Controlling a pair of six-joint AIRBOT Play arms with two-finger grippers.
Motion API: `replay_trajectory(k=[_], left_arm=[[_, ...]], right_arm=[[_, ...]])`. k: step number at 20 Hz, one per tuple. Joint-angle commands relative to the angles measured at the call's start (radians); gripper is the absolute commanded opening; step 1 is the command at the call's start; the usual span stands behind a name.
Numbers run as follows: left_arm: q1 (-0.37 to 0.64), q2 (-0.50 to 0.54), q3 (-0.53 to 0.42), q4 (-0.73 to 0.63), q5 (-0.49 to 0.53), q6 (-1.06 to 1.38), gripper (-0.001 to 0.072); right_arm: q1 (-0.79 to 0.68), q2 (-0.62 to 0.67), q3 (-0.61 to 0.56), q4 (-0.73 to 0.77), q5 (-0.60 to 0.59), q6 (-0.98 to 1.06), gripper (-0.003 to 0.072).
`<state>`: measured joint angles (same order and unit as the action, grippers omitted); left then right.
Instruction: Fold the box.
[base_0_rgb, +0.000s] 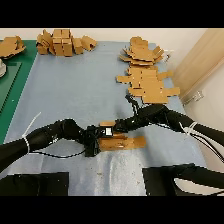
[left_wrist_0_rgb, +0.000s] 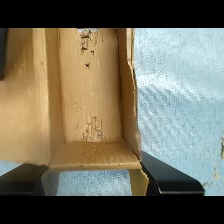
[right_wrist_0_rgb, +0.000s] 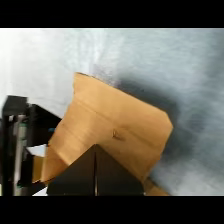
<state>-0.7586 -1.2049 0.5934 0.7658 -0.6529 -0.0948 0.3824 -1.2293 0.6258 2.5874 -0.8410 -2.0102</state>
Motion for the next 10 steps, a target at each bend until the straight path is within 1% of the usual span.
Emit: replay_trajectory(k=[1,7,10], left_arm=[[0.000,0.001,0.000,0.001,-0.002,0.001,0.0531],[0.000,0.001,0.000,0.001,-0.002,0.000,0.0531],[0.000,0.001,0.000,0.001,-0.002,0.000,0.0530]], right_arm=[[0.000,-0.065,0.000,-0.007,0.041,-0.053,0.0003],[0.000,-0.064,0.000,-0.014,0.039,-0.061,0.0003],[-0.002,-0.048,0.000,-0.019,0.045,-0.114,0.0004]])
